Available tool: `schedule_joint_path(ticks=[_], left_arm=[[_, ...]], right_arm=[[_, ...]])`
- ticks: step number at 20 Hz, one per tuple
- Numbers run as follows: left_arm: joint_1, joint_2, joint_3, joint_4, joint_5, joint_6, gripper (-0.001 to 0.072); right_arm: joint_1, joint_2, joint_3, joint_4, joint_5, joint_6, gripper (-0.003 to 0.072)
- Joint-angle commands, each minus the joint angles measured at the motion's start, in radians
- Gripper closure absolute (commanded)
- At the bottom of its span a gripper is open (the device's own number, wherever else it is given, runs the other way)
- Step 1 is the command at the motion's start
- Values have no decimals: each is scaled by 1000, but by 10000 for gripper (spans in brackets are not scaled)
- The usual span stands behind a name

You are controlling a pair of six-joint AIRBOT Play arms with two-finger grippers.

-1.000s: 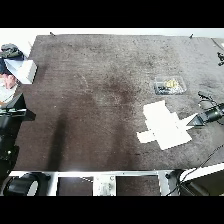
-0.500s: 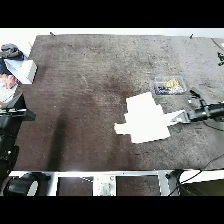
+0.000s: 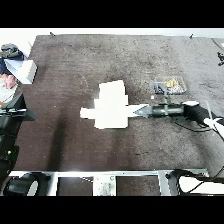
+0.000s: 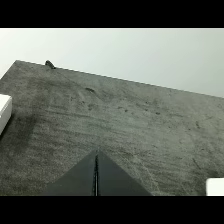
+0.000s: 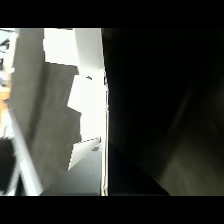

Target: Fold the box and place the chain.

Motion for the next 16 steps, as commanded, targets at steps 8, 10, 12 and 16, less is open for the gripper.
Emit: schedule_joint_path(ticks=[8,10,12,16], left_arm=[[0,0,3,36,-84,22,214],[0,-7,13,46,-177,33,75],[0,-53,44,52,-215,68,74],[0,-301,187,60,-311,111,74]], right_arm=[[259,9,62,24,-536,21,703],[260,8,62,11,-537,3,703],[261,8,61,11,-564,-10,702],[261,8,60,12,-593,-35,702]])
